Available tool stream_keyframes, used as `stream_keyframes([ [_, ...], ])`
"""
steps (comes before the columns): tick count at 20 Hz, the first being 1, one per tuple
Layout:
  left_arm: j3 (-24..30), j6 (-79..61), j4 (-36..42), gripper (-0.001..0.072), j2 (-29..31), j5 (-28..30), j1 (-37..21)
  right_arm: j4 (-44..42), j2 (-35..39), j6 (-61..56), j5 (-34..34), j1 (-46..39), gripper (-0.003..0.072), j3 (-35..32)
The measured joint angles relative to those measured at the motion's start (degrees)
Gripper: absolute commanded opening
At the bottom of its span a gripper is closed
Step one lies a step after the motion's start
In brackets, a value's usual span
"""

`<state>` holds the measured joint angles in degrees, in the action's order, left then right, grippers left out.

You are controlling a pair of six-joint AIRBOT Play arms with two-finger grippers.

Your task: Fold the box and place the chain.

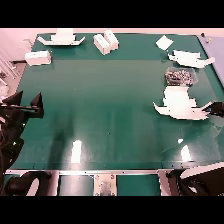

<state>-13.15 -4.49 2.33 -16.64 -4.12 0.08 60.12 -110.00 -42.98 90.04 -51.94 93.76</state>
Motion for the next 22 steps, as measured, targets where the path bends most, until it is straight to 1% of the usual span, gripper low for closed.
stream_keyframes([
  [1,0.00,0.00,0.00,0.0708,0.00,0.02,0.00,-0.02,-0.24,0.02,0.09,0.00,0.0463,0.00],
  [9,0.00,-0.02,0.00,0.0708,0.00,0.02,0.00,-3.34,-2.36,1.22,0.61,0.00,0.0401,0.02],
  [10,0.00,-0.02,0.00,0.0708,-0.02,0.02,0.00,-3.74,-2.82,1.31,0.85,0.00,0.0370,0.02],
  [12,0.00,-0.02,0.00,0.0708,0.00,0.02,0.00,-4.26,-3.61,1.38,1.51,0.00,0.0336,0.04],
  [14,0.00,-0.02,0.00,0.0708,0.00,0.02,0.00,-4.46,-4.20,1.51,1.70,0.00,0.0202,0.04],
  [15,0.00,-0.02,0.00,0.0708,0.00,0.02,0.00,-4.37,-4.35,1.60,1.70,0.00,0.0117,0.04],
  [16,0.00,-0.02,0.00,0.0708,-0.02,0.02,0.00,-4.07,-4.48,1.75,1.73,0.00,0.0017,0.04],
  [20,0.00,-0.02,0.00,0.0708,0.00,0.02,0.00,-4.22,-4.72,2.21,2.60,0.00,0.0010,0.04],
  [22,0.00,-0.02,0.00,0.0708,0.00,0.02,0.00,-4.94,-4.76,2.43,4.92,0.00,0.0009,0.04],
])
